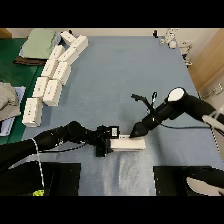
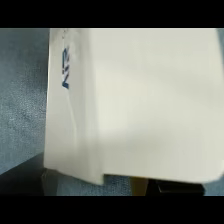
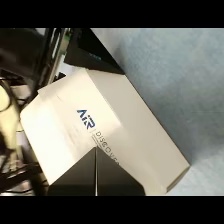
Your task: Fold the box.
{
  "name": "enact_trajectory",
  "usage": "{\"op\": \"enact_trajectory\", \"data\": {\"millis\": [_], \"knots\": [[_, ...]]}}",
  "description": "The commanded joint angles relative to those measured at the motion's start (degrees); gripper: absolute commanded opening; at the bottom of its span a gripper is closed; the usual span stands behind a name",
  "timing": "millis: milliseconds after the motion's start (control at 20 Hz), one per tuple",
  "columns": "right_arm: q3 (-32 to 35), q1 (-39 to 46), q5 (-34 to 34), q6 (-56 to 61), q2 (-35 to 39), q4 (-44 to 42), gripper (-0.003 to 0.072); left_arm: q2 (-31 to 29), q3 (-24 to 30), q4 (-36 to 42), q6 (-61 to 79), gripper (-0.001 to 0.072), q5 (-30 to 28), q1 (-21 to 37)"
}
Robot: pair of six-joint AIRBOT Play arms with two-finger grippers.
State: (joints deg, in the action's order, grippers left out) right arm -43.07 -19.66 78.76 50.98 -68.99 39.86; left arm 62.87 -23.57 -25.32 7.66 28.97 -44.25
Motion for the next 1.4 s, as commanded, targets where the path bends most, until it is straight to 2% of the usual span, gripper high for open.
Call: {"op": "enact_trajectory", "data": {"millis": [0,250,550,650,700,750,850,1100,1350], "knots": [[6.4,-7.0,-14.2,-2.6,10.2,5.3,0.0002,0.0,0.0,0.0,0.0,0.0491,0.0,0.0],[13.4,-16.1,-33.5,-4.6,21.0,10.8,0.0002,0.0,0.0,0.0,0.0,0.0491,0.0,0.0],[19.3,-26.5,-37.7,-12.5,28.0,17.6,0.0023,0.0,0.0,0.0,0.0,0.0491,-0.1,0.0],[19.6,-28.7,-39.3,-14.6,28.3,21.2,0.032,0.0,0.0,0.0,0.0,0.0491,-0.1,0.0],[19.6,-28.9,-40.1,-16.8,28.3,21.3,0.0378,0.0,0.0,0.0,0.0,0.0491,-0.1,0.0],[19.6,-29.0,-40.7,-18.9,28.3,21.2,0.0381,0.0,0.0,0.0,0.0,0.0491,-0.1,0.0],[19.6,-29.0,-41.4,-22.5,28.3,21.2,0.0541,0.0,0.0,0.0,0.0,0.0491,-0.1,0.0],[19.6,-29.0,-42.1,-28.0,28.1,21.4,0.0551,0.0,0.0,0.0,0.0,0.0491,-0.1,0.0],[19.6,-29.0,-44.4,-28.6,26.3,23.7,0.0549,0.0,0.0,0.0,0.0,0.0491,0.0,0.0]]}}
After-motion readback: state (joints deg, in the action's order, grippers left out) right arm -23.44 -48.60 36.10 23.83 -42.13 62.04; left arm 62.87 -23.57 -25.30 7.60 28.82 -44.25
